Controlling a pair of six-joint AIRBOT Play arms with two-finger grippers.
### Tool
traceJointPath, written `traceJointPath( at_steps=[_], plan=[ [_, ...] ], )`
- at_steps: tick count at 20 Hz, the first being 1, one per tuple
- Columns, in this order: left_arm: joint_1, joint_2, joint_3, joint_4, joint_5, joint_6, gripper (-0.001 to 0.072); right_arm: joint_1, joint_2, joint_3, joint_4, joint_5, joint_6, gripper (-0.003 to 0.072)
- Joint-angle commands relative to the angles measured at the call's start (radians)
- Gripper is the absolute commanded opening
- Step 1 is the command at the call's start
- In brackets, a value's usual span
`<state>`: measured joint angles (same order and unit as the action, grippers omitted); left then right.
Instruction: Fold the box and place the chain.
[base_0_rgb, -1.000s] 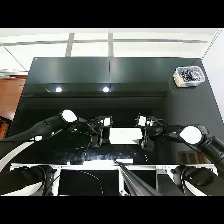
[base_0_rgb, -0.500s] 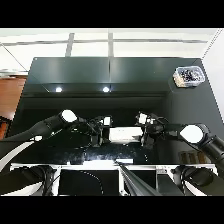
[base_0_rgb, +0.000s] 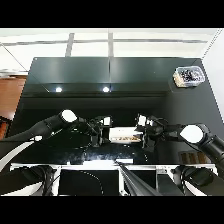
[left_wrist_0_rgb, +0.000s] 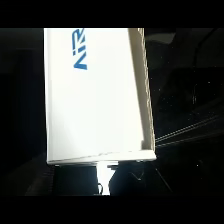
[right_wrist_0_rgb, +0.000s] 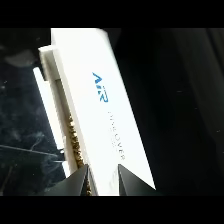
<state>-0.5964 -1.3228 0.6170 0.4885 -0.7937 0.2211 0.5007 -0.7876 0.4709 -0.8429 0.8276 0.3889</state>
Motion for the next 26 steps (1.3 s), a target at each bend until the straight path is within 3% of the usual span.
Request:
traceJointPath(
  at_steps=[1, 17, 19, 24, 25, 26],
  plan=[
    [0.000, -0.001, 0.000, 0.000, 0.000, -0.002, 0.0462, 0.001, -0.001, 0.000, 0.000, 0.036, 0.000, 0.0201],
    [0.000, -0.001, 0.000, 0.000, -0.001, -0.002, 0.0462, 0.037, -0.056, -0.001, 0.001, 0.014, 0.021, 0.0202],
    [0.000, -0.001, 0.000, 0.000, -0.001, -0.002, 0.0462, 0.034, -0.055, 0.005, 0.004, 0.018, 0.095, 0.0201],
    [0.000, -0.001, 0.000, 0.000, 0.000, -0.002, 0.0462, -0.031, -0.015, 0.092, 0.023, 0.169, 0.456, 0.0199],
    [0.000, -0.001, 0.000, 0.000, 0.000, -0.002, 0.0462, -0.050, -0.012, 0.093, 0.045, 0.198, 0.540, 0.0089],
    [0.000, -0.001, 0.000, 0.000, 0.000, -0.002, 0.0462, -0.065, -0.013, 0.089, 0.072, 0.213, 0.612, 0.0033]
  ],
)
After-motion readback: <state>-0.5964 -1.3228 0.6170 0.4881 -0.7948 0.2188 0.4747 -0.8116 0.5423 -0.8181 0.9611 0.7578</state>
